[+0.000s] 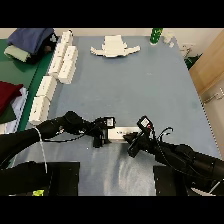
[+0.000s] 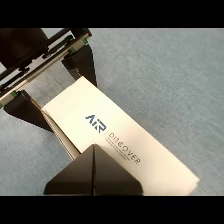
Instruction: Fold the box.
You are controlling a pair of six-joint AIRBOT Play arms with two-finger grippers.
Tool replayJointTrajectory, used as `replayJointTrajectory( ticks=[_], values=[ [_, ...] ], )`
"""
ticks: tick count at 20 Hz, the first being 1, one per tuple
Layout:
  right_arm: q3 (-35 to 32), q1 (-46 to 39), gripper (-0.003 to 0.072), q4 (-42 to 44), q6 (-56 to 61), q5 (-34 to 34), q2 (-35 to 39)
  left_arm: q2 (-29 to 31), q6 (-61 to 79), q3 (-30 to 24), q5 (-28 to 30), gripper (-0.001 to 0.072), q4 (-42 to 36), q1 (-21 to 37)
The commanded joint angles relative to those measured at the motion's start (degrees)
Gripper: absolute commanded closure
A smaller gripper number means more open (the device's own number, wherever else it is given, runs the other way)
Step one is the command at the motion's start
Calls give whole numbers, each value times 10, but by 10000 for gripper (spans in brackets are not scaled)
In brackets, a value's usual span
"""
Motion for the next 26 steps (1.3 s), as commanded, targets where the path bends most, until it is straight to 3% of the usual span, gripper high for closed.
replayJointTrajectory(
  ticks=[1, 9, 17, 21, 23, 26],
  values=[
    [-1, 1, 682, 0, 1, -12, -8, 0, 0, 1, 0, 236, 0, 0],
    [-1, 1, 682, 0, 1, -11, -5, 0, 0, 1, 0, 236, 0, 0],
    [-1, 0, 682, -5, 1, 25, 91, 0, 0, 1, 0, 236, 0, 0],
    [4, -14, 678, -21, 1, 26, 101, 0, 0, 1, 0, 236, 0, 0],
    [26, -48, 676, -22, 1, -26, 100, 0, 0, 1, 0, 236, 0, 0],
    [95, -126, 676, -80, 7, -198, 82, 0, 0, 1, 0, 237, 0, 0]
  ],
)
